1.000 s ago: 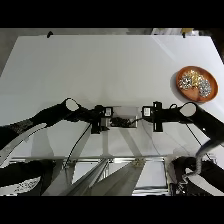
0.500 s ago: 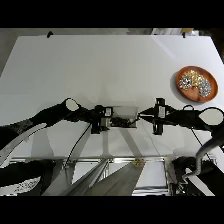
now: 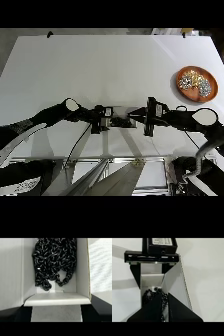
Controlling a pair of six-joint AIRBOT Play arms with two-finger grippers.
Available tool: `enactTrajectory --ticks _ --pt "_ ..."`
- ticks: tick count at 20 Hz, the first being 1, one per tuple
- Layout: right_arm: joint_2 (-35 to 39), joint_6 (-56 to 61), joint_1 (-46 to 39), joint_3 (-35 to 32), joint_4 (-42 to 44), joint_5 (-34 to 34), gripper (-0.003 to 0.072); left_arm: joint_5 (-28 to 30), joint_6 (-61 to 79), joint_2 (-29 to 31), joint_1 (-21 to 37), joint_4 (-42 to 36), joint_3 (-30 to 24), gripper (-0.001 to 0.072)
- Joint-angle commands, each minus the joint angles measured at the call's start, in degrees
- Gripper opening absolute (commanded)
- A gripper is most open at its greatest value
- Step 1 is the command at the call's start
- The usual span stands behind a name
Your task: Fold the box and place the chain.
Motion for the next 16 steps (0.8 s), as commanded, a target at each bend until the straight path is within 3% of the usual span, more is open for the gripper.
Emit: enactTrajectory --ticks 1,3,7,8,9,12,16 --pt "-3.7 0.0 0.9 0.2 0.9 -2.4 0.0149 0.0 0.0 0.0 0.0 0.0 0.0 0.0136" --pt "-5.4 2.1 0.9 2.8 0.2 -0.9 0.0203 0.0 0.0 0.0 0.0 0.0 0.0 0.0136" --pt "-9.8 11.7 0.9 15.1 -10.6 8.0 0.0199 0.0 0.0 0.0 0.0 0.0 0.0 0.0136" --pt "-11.6 16.0 0.9 18.7 -13.5 9.4 0.0143 0.0 0.0 0.0 0.0 0.0 0.0 0.0136" --pt "-13.6 19.6 0.9 22.0 -15.9 10.7 0.0035 0.0 0.0 0.0 0.0 0.0 0.0 0.0136" --pt "-19.4 26.3 0.9 27.8 -17.8 11.7 0.0017 0.0 0.0 0.0 0.0 0.0 0.0 0.0136" --pt "-24.3 32.5 1.9 28.2 -21.2 12.7 0.0017 0.0 0.0 0.0 0.0 0.0 0.0 0.0136"
